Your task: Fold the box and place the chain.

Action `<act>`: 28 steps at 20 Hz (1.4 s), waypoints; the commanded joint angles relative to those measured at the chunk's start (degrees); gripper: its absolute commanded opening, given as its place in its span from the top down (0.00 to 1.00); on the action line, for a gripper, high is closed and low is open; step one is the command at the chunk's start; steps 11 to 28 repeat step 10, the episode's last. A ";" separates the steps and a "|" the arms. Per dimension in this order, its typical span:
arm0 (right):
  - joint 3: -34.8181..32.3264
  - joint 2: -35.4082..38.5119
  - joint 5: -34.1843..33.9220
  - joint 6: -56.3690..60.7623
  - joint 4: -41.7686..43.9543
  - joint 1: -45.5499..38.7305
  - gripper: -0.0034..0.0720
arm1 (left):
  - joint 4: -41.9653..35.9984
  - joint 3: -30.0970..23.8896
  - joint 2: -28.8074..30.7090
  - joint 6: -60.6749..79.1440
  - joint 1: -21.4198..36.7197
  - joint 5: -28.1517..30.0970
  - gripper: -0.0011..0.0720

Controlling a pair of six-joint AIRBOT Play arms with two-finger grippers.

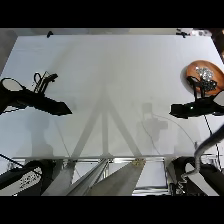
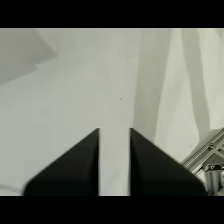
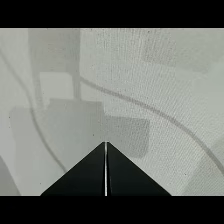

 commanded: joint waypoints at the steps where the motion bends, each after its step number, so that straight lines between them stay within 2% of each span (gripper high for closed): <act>1: 0.07 0.02 0.00 0.02 0.00 -0.04 0.94 | 6.40 -0.35 0.09 -6.78 -6.36 5.29 0.90; 6: 0.07 0.02 0.00 0.00 0.02 -0.04 0.94 | 16.24 -0.35 0.07 -14.97 -12.87 13.09 0.94; 9: 0.07 0.02 0.02 0.00 0.02 -0.04 0.94 | 21.03 -0.35 0.07 -19.12 -14.49 15.78 0.94; 28: 0.07 0.02 0.02 0.02 0.02 -0.04 0.94 | 21.33 -0.35 0.07 -19.58 -14.62 16.06 0.94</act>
